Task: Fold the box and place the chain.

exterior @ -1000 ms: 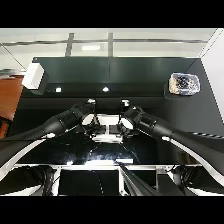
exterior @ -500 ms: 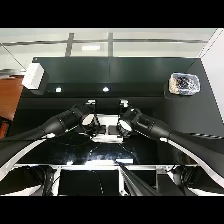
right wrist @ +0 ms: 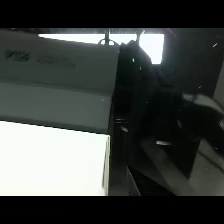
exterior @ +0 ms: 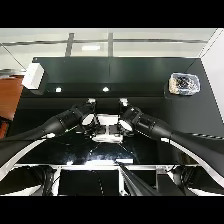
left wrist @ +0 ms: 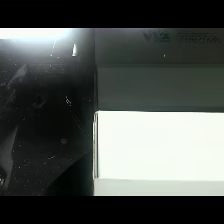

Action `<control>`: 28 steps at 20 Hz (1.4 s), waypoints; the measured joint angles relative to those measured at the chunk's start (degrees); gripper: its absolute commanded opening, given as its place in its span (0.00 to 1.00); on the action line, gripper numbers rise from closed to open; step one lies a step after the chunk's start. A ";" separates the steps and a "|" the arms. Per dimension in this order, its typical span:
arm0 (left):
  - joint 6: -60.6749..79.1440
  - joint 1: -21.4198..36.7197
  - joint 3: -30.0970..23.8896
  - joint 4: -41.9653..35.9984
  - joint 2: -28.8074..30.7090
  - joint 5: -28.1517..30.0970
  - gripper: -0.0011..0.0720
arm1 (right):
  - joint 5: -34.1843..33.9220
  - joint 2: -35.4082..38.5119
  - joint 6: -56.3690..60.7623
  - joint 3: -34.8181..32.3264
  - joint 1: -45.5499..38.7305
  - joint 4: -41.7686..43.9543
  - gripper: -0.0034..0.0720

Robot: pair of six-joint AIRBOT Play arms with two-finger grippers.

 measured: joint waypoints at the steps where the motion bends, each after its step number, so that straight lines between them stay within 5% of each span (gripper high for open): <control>1: -0.04 0.02 0.00 -0.04 0.00 -0.02 0.06 | 0.57 0.90 -0.35 0.11 0.00 -0.63 0.55; 10: -0.11 0.02 0.00 -0.20 0.00 -0.20 0.06 | 8.07 19.10 -8.20 0.39 -2.03 -5.22 0.55; 16: -0.11 0.00 0.00 -0.20 0.00 -0.22 0.06 | 13.27 27.41 -12.74 0.33 -16.46 -17.25 0.58; 17: -0.11 0.02 0.00 -0.20 0.00 -0.22 0.06 | 12.44 27.56 -13.51 0.22 -20.65 -18.40 0.97; 25: -0.11 0.02 0.00 0.04 0.00 -0.20 0.06 | -4.55 15.63 -21.79 4.35 -51.08 -13.31 0.97; 28: -0.11 0.02 0.00 0.13 0.00 -0.17 0.06 | -7.43 5.84 -26.16 10.86 -56.11 -11.32 0.83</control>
